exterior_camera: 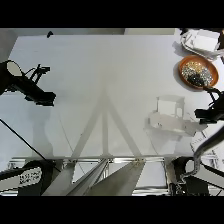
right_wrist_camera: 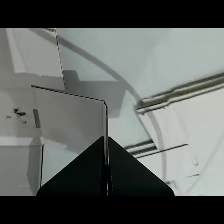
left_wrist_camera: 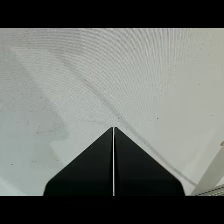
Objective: Fold the box and place the chain.
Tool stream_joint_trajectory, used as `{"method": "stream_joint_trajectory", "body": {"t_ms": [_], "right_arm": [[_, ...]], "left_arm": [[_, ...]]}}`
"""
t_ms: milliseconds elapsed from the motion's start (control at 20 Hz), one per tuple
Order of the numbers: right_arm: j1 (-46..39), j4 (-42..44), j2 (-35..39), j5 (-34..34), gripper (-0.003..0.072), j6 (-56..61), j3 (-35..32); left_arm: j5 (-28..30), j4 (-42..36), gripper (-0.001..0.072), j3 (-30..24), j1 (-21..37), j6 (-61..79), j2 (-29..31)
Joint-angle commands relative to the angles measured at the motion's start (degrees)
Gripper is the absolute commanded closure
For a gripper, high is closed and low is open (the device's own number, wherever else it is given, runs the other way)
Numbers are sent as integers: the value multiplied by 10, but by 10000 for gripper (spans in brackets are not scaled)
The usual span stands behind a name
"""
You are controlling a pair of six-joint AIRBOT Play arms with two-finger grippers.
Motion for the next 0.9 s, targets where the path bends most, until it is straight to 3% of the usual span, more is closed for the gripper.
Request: {"method": "stream_joint_trajectory", "body": {"t_ms": [0, 100, 200, 400, 650, 850], "right_arm": [[54, 125, 33, -7, 671, -73, -3], [88, 241, 78, -73, 671, -100, -28], [119, 289, 123, -143, 672, -97, -59], [163, 294, 182, -178, 671, -70, -109], [233, 347, 269, -287, 672, -42, -207], [281, 341, 282, -297, 671, -30, -220]], "left_arm": [[0, 0, 698, 0, 0, 0, 0], [0, 0, 698, 0, 0, 0, 0], [0, 0, 698, 0, 0, 0, 0], [0, 0, 698, 0, 0, 0, 0], [0, 0, 698, 0, 0, 0, 0], [1, 0, 698, 0, 0, 1, 0]]}}
